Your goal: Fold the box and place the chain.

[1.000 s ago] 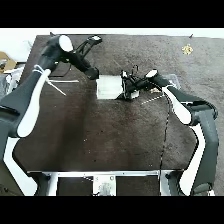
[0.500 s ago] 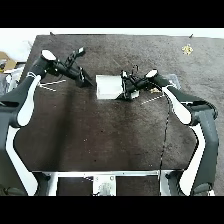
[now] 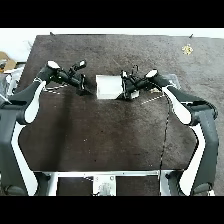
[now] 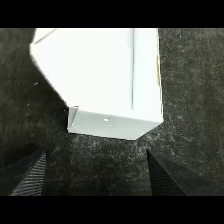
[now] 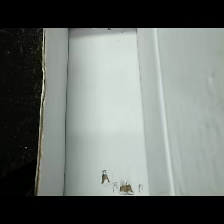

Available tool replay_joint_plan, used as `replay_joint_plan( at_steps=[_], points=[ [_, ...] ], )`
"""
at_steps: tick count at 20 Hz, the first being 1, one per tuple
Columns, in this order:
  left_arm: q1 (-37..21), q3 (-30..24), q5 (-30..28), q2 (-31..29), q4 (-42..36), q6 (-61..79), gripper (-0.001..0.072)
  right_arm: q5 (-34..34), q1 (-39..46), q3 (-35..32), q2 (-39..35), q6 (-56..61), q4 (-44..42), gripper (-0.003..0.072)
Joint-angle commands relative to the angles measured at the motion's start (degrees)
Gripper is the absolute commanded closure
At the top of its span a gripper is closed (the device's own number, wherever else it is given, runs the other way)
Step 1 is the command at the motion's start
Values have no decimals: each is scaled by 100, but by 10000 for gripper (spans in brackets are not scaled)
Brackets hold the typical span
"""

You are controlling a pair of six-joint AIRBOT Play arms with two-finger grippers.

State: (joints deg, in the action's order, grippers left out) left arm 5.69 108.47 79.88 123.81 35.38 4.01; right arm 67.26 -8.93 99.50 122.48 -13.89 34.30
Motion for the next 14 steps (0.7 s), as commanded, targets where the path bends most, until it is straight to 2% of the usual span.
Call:
replay_joint_plan(
  at_steps=[1,11,14],
  points=[
    [-2,-4,0,136,-345,568,-11,0,-4,-2,4,0,-2,260],
    [11,-197,-2,310,-682,997,-11,0,-4,-2,4,0,-2,260],
    [22,-254,-234,317,-785,1150,-11,-2,-4,-2,4,0,-2,260]
  ],
)
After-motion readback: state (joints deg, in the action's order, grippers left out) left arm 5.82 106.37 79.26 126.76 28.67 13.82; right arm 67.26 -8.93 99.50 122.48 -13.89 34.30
